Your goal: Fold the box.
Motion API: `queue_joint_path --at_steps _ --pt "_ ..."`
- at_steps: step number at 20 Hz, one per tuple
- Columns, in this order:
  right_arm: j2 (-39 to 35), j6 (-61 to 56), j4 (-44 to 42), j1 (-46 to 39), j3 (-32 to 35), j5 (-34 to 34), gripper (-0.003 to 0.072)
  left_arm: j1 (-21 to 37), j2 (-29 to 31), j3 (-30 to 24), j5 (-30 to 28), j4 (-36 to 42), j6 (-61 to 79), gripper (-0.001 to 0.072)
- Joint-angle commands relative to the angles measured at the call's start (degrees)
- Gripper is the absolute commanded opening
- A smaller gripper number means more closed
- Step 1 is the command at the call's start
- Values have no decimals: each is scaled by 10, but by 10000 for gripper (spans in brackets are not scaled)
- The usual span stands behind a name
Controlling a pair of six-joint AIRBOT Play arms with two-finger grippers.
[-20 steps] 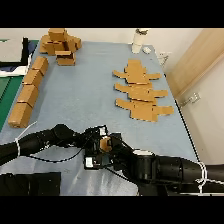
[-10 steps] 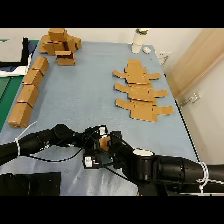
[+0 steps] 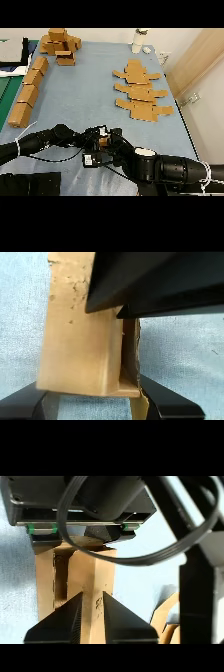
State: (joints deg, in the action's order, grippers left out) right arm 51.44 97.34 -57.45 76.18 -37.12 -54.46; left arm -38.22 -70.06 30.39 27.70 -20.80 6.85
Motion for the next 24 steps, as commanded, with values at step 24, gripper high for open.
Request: queue_joint_path --at_steps 24 --pt "3 -8 9 15 8 -1 124 0 0 0 -2 0 0 478"
